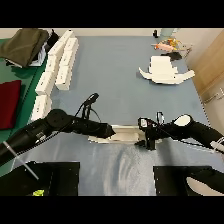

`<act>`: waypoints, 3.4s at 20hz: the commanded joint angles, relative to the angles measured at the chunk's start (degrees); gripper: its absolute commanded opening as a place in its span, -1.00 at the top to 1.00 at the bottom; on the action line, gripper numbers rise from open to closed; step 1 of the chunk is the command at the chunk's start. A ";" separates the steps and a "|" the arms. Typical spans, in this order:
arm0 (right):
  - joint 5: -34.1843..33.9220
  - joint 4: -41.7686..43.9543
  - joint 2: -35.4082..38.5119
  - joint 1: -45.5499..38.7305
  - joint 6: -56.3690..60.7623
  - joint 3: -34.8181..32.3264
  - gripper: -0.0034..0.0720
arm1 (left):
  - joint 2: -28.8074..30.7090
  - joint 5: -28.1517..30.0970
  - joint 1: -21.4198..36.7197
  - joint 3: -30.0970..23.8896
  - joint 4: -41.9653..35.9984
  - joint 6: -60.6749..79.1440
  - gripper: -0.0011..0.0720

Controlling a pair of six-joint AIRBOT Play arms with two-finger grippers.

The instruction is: Fold the box.

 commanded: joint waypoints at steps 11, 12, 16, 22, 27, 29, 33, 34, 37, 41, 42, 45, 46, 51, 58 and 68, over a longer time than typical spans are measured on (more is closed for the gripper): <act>0.00 0.00 -0.02 0.00 0.00 0.02 -0.47 | -20.65 4.48 3.28 10.03 -3.06 -5.86 0.93; 0.00 0.00 -0.02 0.00 0.00 0.02 -0.47 | -21.00 3.52 3.93 10.01 -2.51 -6.05 0.93; 0.00 0.00 -0.02 0.00 0.00 0.02 -0.47 | -22.69 2.34 4.46 10.03 -0.04 -8.59 0.93; 0.00 0.02 -0.02 0.00 0.00 0.02 -0.47 | -24.63 0.20 4.61 10.86 -0.31 -7.67 0.93; 0.00 0.00 -0.02 0.00 0.00 0.02 -0.47 | -18.86 -3.17 7.30 14.08 2.47 -0.59 0.93; 0.00 0.00 -0.02 0.00 0.00 0.02 -0.47 | -13.66 -7.45 11.56 14.05 6.27 0.72 0.93; 0.00 0.00 -0.02 0.00 0.00 0.02 -0.47 | -4.09 -22.51 18.99 14.05 13.53 10.73 0.93; 0.00 0.00 -0.02 0.00 0.00 0.02 -0.47 | -2.80 -25.20 19.61 14.05 13.92 14.21 0.93; 0.00 0.00 -0.02 0.00 0.00 0.02 -0.47 | -1.25 -29.33 18.93 13.99 15.10 22.86 0.93; 0.00 0.00 -0.02 0.00 0.00 0.02 -0.47 | -0.02 -30.21 13.09 12.76 22.16 30.69 0.94; 0.00 0.00 -0.02 0.00 0.00 0.02 -0.47 | 0.72 -29.70 11.43 12.02 23.58 32.65 0.94; 0.00 0.00 -0.02 0.00 0.00 0.02 -0.47 | 1.20 -27.28 15.45 6.19 19.76 52.19 0.65; 0.00 -0.02 -0.02 -0.04 -0.02 0.02 -0.47 | 1.20 -23.37 16.79 3.91 17.73 56.63 -0.36; 0.00 0.00 -0.02 -0.04 -0.02 0.02 -0.47 | 1.03 -11.87 17.62 -2.32 8.81 71.58 -0.93; 0.00 0.00 -0.02 -0.04 -0.02 0.02 -0.47 | -6.27 -6.58 10.03 -3.08 6.32 79.56 -0.93; 0.00 0.00 -0.02 -0.04 -0.02 0.02 -0.47 | -13.11 -0.57 4.68 -3.08 1.64 84.87 0.27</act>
